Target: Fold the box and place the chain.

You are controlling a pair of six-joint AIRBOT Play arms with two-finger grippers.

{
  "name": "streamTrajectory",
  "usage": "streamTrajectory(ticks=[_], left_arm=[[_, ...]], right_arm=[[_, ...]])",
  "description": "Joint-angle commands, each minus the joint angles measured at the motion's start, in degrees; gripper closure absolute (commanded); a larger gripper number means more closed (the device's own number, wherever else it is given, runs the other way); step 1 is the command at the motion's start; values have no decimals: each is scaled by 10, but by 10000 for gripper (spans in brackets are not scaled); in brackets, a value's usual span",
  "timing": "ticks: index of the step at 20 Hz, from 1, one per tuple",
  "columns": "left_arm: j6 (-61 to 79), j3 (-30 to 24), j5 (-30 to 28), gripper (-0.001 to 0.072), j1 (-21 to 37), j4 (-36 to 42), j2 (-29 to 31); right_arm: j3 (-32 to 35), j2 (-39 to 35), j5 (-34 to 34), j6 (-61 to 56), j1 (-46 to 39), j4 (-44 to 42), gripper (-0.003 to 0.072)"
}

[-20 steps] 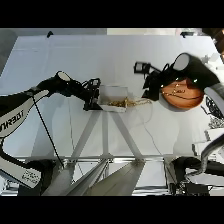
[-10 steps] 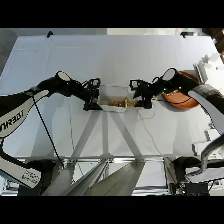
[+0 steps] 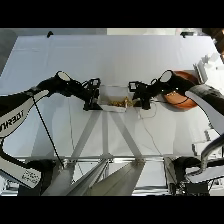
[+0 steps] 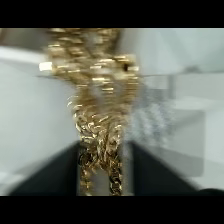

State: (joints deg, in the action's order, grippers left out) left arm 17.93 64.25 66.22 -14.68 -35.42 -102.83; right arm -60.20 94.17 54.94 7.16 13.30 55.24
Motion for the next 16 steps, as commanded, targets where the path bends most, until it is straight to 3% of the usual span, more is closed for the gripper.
streamTrajectory(ticks=[1,5,11,16], left_arm=[[0,0,0,319,0,0,0],[0,0,0,319,0,0,0],[0,0,0,319,0,0,0],[0,0,0,319,0,0,0]], right_arm=[[1,0,-6,-67,9,45,677],[1,-32,5,-123,13,49,678],[0,-172,19,-203,13,39,679],[0,-268,21,-209,14,-89,679]])
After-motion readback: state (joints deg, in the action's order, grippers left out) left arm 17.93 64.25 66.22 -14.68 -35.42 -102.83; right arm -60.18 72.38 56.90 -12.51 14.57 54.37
